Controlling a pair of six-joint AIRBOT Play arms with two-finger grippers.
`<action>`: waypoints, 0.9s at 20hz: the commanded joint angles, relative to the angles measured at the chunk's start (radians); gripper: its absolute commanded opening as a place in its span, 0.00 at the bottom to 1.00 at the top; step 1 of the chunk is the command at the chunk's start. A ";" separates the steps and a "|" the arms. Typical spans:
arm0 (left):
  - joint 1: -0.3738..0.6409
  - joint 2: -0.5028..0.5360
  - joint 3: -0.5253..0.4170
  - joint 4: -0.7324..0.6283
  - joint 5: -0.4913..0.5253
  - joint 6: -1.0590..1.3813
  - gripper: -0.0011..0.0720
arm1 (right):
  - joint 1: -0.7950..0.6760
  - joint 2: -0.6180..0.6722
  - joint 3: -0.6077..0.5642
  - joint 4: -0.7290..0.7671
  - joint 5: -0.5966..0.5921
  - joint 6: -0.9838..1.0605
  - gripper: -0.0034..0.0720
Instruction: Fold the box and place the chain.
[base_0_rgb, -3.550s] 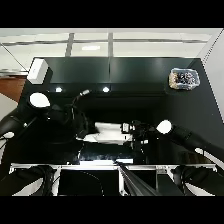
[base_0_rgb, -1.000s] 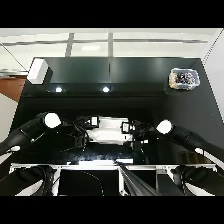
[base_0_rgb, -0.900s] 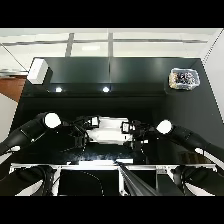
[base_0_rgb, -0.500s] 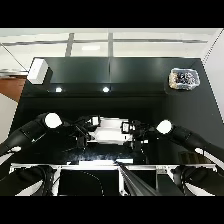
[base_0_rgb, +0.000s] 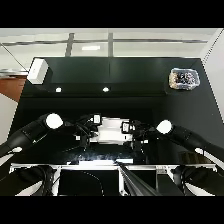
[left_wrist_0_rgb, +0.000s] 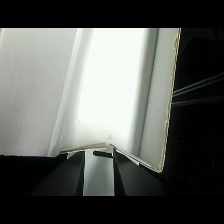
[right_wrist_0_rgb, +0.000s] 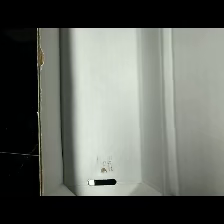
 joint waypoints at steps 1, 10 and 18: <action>-0.001 -0.003 0.000 -0.020 0.004 0.000 0.19 | 0.000 0.000 -0.001 0.000 0.000 0.000 0.75; -0.086 -0.065 0.000 -0.014 0.068 0.000 0.20 | 0.000 0.000 -0.001 0.000 0.000 0.000 0.75; -0.087 -0.064 0.000 0.030 0.085 -0.003 0.55 | 0.000 0.000 -0.001 0.000 0.000 0.000 0.75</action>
